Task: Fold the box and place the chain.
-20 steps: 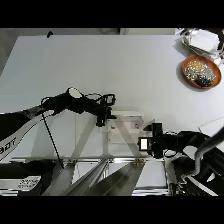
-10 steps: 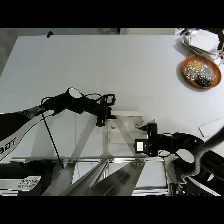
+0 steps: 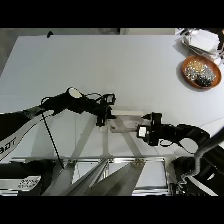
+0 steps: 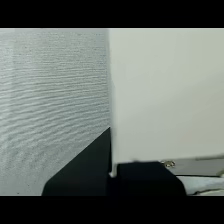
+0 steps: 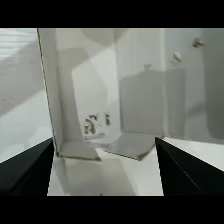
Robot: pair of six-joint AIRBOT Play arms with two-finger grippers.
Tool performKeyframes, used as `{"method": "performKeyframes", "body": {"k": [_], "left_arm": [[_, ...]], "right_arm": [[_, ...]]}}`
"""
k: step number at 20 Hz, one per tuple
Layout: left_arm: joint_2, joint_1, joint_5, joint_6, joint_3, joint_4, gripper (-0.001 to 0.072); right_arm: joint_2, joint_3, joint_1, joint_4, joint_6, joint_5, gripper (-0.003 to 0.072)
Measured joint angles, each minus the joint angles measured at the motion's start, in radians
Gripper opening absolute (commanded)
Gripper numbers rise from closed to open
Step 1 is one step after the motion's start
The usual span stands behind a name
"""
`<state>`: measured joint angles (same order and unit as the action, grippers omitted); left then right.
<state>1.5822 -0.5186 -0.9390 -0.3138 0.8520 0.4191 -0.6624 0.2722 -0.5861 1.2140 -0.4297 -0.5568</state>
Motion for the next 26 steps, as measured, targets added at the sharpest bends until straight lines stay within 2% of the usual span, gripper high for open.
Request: {"method": "performKeyframes", "body": {"k": [12,26], "left_arm": [[0.000,0.000,0.000,0.000,0.000,0.000,0.0010],[0.000,0.000,-0.001,0.000,0.000,0.000,0.0010]], "right_arm": [[-0.113,0.024,0.178,-0.324,0.278,-0.035,0.0693],[-0.279,0.031,0.272,-0.600,0.629,-0.090,0.0686]]}}
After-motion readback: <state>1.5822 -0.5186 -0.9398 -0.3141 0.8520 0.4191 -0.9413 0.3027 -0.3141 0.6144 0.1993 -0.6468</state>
